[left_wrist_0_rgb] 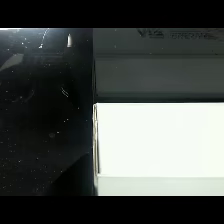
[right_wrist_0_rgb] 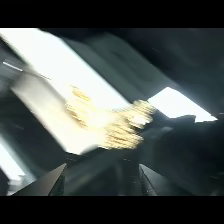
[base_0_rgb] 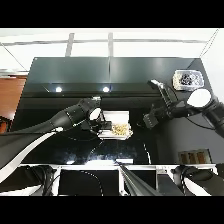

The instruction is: Fold the box and place the chain.

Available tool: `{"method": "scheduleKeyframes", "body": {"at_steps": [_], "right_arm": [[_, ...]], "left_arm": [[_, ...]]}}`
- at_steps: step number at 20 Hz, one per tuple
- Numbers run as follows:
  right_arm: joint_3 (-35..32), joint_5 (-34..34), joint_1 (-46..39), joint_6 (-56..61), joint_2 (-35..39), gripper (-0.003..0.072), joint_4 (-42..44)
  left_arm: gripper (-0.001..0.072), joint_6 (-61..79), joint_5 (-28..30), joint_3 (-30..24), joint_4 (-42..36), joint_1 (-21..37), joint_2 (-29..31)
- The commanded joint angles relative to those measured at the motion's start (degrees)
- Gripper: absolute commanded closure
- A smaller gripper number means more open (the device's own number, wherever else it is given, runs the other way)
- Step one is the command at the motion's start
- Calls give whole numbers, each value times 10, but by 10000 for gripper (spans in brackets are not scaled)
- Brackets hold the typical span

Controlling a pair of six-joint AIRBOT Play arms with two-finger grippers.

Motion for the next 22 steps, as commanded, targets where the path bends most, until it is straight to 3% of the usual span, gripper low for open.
{"method": "scheduleKeyframes", "body": {"at_steps": [1,2,3,9,12,18,22], "right_arm": [[-96,-116,-6,-87,3,145,-24],[-113,-145,9,-89,3,111,-24],[-122,-164,26,-104,2,-11,-24],[-145,-244,129,-421,1,-11,-19],[-145,-275,137,-501,-18,-10,17],[-145,-278,137,-598,-58,-10,79],[-145,-295,137,-601,-68,-10,86]], "left_arm": [[679,0,0,0,0,1,0],[679,0,0,0,0,1,0],[678,0,0,0,0,1,0],[679,0,0,0,0,0,0],[679,0,0,0,0,0,0],[679,0,0,0,0,0,0],[679,0,0,0,0,0,0]]}}
